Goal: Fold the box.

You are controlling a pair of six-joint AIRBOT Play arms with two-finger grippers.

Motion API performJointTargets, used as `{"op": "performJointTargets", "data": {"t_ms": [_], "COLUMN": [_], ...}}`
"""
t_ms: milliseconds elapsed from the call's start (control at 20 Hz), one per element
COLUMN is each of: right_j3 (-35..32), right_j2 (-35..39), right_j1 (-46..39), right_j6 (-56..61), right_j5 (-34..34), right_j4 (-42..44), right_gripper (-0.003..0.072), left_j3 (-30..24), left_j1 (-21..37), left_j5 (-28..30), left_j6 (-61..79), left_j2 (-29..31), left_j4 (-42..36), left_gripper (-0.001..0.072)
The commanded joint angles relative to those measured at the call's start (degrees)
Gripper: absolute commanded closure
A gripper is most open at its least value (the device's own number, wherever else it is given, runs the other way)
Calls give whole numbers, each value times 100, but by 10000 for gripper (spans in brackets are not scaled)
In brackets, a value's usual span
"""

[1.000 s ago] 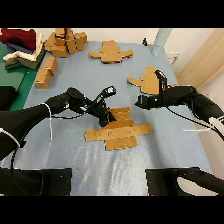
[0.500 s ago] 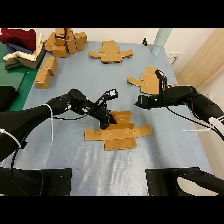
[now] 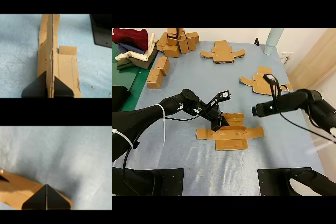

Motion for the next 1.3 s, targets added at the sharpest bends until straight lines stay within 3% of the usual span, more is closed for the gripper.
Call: {"op": "performJointTargets", "data": {"t_ms": [0, 300, 400, 450, 600, 800, 950, 1250], "right_j3": [-435, -1657, -2004, -2103, -2144, -2133, -2044, -1790], "right_j2": [621, 1604, 1587, 1488, 905, 190, 133, 737], "right_j1": [787, 3281, 4079, 4301, 4450, 4450, 4450, 4448], "right_j6": [302, -238, -514, -516, -511, -511, -407, 332], "right_j5": [-393, -223, 236, 535, 1281, 1904, 1941, 1517], "right_j4": [-846, -951, -1467, -1908, -3204, -3980, -4188, -4444], "right_gripper": [684, 658, 152, 101, 101, 105, 107, 107], "left_j3": [2, 2, 2, 2, 2, 4, 4, 4], "left_j1": [2, 2, 2, 2, 0, 2, 2, 2], "left_j5": [-39, -39, -39, -37, -42, -39, -39, -39], "left_j6": [7, 7, 7, 7, 7, 7, 7, 7], "left_j2": [-2, -2, -2, -2, -2, -2, -2, -2], "left_j4": [-4, -4, -4, -4, -7, -4, -4, -4], "left_gripper": [696, 696, 697, 696, 697, 696, 696, 697]}}
